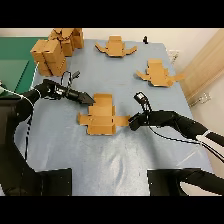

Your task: Fold the box.

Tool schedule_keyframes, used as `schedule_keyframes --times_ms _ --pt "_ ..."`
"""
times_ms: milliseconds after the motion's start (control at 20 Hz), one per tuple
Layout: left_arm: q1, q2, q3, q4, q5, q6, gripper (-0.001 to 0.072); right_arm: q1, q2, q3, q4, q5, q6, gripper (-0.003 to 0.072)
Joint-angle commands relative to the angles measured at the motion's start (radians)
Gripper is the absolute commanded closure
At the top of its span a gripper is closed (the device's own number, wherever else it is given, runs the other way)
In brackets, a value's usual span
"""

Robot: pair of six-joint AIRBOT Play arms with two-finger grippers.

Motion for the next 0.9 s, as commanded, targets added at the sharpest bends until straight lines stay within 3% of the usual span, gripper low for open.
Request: schedule_keyframes --times_ms 0,500,550,600,700,750,800,850 --pt "-0.017 -0.029 0.033 0.012 -0.002 -0.037 0.027 0.002 -0.001 0.001 0.0 -0.019 -0.003 0.0678" --pt "-0.041 -0.032 0.09 0.08 -0.038 -0.072 0.0295 0.002 0.0 0.001 0.0 -0.032 -0.003 0.0678" --pt "-0.041 -0.032 0.09 0.089 -0.057 -0.068 0.0428 0.002 0.0 0.001 0.0 -0.031 -0.003 0.0678" --pt "-0.041 -0.032 0.09 0.099 -0.071 -0.056 0.0479 0.002 0.0 0.001 0.0 -0.031 -0.003 0.0678" --pt "-0.043 -0.032 0.09 0.113 -0.075 -0.047 0.0481 0.002 0.0 0.001 0.0 -0.031 -0.003 0.0678" --pt "-0.044 -0.032 0.09 0.113 -0.075 -0.029 0.0547 0.002 0.0 0.001 0.0 -0.031 -0.003 0.0678" --pt "-0.043 -0.032 0.09 0.113 -0.077 0.008 0.0684 0.002 0.0 0.001 0.0 -0.031 -0.003 0.0678" --pt "-0.043 -0.032 0.09 0.113 -0.079 0.039 0.0685 0.002 0.0 0.001 0.0 -0.031 -0.003 0.0678"
